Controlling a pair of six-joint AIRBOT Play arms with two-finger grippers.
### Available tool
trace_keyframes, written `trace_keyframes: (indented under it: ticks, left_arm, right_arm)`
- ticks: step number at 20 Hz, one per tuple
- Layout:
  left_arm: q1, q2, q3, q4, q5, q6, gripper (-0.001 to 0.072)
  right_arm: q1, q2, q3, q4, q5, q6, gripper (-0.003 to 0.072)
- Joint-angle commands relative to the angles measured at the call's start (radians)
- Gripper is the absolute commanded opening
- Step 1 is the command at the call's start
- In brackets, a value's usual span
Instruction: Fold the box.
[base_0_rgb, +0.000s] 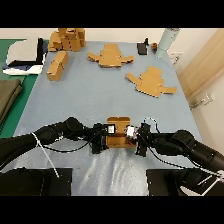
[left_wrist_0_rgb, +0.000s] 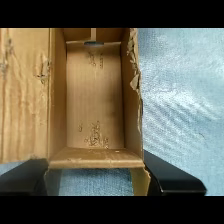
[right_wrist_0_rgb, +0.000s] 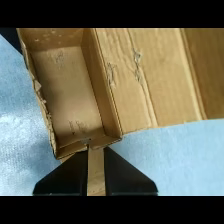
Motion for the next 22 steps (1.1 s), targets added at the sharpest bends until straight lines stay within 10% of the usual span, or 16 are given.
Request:
trace_keyframes:
  ticks: [1,7,10,16,17,20,22]
  left_arm:
    - [0.001,0.0,0.0,0.0,0.0,0.0,0.0463]
    - [0.001,0.0,0.0,0.0,0.0,0.0,0.0463]
    - [0.001,-0.001,0.0,0.0,0.0,0.0,0.0463]
    - [0.001,0.0,0.0,0.0,0.0,0.0,0.0463]
    - [0.001,0.0,0.0,0.0,0.0,0.0,0.0463]
    - [0.001,0.0,0.0,0.0,0.0,0.0,0.0463]
    - [0.001,0.0,0.0,0.0,0.0,0.0,0.0463]
  right_arm:
    - [0.002,-0.014,0.0,0.018,0.049,-0.036,0.0146]
    - [0.002,-0.055,0.0,0.118,0.075,-0.149,0.0196]
    - [0.002,-0.055,0.0,0.133,0.069,-0.149,0.0535]
    - [0.002,-0.055,0.0,0.132,0.05,-0.142,0.0539]
    - [-0.001,-0.053,0.0,0.124,0.023,-0.125,0.0504]
    - [-0.003,-0.032,0.034,-0.033,-0.179,0.128,0.0006]
    - [-0.007,-0.002,0.069,-0.209,-0.252,0.475,0.0006]
